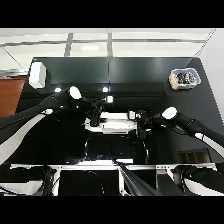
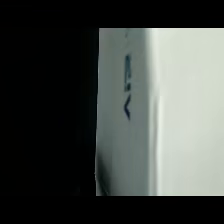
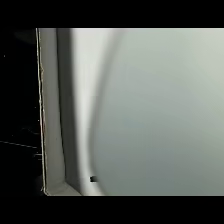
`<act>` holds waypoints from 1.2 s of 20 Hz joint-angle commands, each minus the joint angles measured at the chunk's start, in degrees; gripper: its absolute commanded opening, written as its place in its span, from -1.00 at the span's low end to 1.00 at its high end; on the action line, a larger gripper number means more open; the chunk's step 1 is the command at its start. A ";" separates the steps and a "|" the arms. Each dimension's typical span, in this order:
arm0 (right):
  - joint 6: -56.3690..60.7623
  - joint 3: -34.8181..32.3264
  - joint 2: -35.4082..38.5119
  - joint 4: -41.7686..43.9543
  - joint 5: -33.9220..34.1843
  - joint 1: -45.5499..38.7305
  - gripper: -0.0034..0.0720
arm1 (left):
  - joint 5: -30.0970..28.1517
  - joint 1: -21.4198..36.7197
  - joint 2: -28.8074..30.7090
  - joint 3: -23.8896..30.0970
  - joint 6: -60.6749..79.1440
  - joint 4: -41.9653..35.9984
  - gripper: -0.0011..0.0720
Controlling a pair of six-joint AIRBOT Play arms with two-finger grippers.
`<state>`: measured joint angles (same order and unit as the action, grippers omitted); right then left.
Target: Fold the box and place the chain.
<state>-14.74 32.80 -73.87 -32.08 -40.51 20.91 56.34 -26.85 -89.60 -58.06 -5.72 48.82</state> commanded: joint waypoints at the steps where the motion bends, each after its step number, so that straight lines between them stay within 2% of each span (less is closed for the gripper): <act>1: 0.02 0.02 -0.02 0.04 0.07 0.04 0.33 | 4.37 0.44 0.39 -1.60 -2.71 0.24 -0.15; 2: 0.02 0.02 -0.02 0.04 0.07 0.04 0.33 | 6.58 0.85 0.74 -2.27 -2.78 0.26 0.34; 3: 0.02 0.02 -0.02 0.04 0.07 0.04 0.33 | 8.09 1.33 1.38 -2.80 -4.11 0.76 0.61; 9: 0.00 0.02 -0.02 0.04 0.07 0.04 0.33 | 11.74 6.69 11.67 -3.21 -23.76 14.91 0.61; 10: 0.00 0.02 -0.02 0.04 0.07 0.04 0.33 | 14.95 7.78 13.05 -3.21 -29.88 14.91 0.50; 12: 0.00 0.02 -0.02 0.04 0.04 0.04 0.33 | 28.24 8.74 14.34 -3.17 -42.51 12.68 -0.89; 13: 0.00 0.02 -0.02 0.04 0.04 0.04 0.33 | 34.97 8.59 14.23 -2.45 -43.98 9.31 -0.90; 14: 0.02 0.02 -0.02 0.04 0.04 0.04 0.33 | 36.35 8.02 14.58 -0.63 -43.98 5.01 -0.90; 18: 0.00 0.02 -0.02 0.04 0.04 0.04 0.33 | 18.16 2.97 16.22 9.51 -41.40 -12.31 -0.90; 20: 0.02 0.02 -0.02 0.04 0.04 0.04 0.33 | 9.27 2.64 16.22 9.97 -39.32 -17.62 -0.90; 24: 0.02 0.02 -0.02 0.04 0.04 0.04 0.33 | -7.63 2.84 16.20 9.97 -24.44 -25.22 -0.90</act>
<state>-14.74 32.80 -73.87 -32.03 -40.45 20.93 62.24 -23.73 -73.54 -48.90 -39.03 31.22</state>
